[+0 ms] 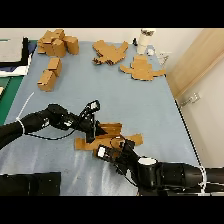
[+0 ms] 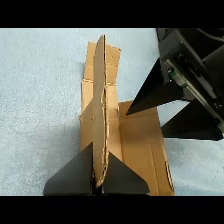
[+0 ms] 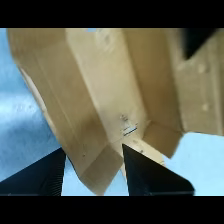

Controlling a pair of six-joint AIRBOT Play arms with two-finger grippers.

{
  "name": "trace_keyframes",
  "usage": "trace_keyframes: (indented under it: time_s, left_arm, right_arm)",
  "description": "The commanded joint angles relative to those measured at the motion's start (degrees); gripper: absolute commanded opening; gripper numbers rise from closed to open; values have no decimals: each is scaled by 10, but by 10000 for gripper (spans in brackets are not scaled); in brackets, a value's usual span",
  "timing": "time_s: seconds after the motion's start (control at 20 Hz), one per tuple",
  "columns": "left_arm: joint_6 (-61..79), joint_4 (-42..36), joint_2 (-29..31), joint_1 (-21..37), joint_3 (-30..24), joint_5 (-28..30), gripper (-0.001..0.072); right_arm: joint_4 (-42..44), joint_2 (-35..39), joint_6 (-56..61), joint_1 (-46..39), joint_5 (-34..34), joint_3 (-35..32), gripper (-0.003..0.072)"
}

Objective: Fold the box.

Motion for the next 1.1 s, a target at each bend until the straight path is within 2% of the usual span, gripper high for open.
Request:
trace_keyframes:
  time_s: [0.0,0.4,0.45,0.75,0.9,1.05]
  left_arm:
    - [0,0,0,0,1,0,14]
    - [0,0,0,0,1,0,14]
    - [0,0,0,0,1,0,13]
    - [0,0,0,0,1,-2,13]
    - [0,0,0,0,1,-2,14]
    - [0,0,0,0,1,-2,14]
  right_arm:
    - [-12,6,25,0,-9,11,522]
    - [1,14,24,0,-18,18,542]
    - [-8,23,28,-5,-35,18,720]
    - [-28,84,15,-23,-40,-2,720]
    - [-61,107,-3,-28,-18,-23,720]
    - [-53,113,-49,-70,29,-32,720]
